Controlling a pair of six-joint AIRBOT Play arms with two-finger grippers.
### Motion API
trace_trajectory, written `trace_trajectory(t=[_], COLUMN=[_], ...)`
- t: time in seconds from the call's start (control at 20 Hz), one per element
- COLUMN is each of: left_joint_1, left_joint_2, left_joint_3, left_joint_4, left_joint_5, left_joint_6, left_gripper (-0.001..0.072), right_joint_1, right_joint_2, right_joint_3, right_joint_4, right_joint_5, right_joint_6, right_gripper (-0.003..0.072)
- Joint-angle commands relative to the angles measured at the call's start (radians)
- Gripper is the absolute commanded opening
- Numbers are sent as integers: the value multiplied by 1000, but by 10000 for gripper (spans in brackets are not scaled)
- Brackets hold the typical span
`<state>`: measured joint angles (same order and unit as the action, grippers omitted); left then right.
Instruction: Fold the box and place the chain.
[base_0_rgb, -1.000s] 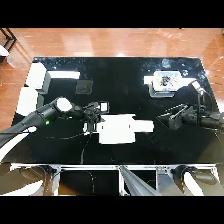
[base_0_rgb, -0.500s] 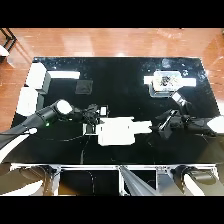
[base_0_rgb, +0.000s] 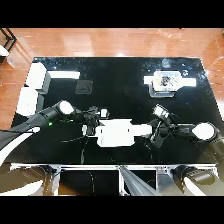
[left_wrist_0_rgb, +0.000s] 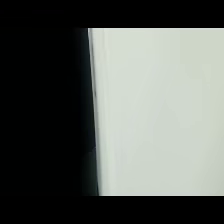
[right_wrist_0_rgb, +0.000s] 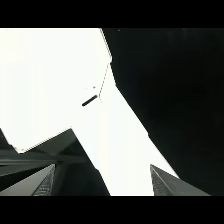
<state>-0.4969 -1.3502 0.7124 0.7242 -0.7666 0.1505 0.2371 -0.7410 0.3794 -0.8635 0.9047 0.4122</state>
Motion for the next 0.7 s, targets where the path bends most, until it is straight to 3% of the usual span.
trace_trajectory(t=[0.0, 0.25, 0.65], left_joint_1=[1, 1, 1], left_joint_2=[-6, -10, -28], left_joint_3=[0, 0, 0], left_joint_4=[14, 34, 26], left_joint_5=[6, 11, 11], left_joint_6=[-1, -1, -1], left_gripper=[18, 18, 18], right_joint_1=[46, 51, 195], right_joint_2=[-6, -31, -98], right_joint_3=[-6, -13, -13], right_joint_4=[-43, -66, -80], right_joint_5=[-50, -50, -78], right_joint_6=[-9, -15, -52], right_gripper=[702, 702, 702])
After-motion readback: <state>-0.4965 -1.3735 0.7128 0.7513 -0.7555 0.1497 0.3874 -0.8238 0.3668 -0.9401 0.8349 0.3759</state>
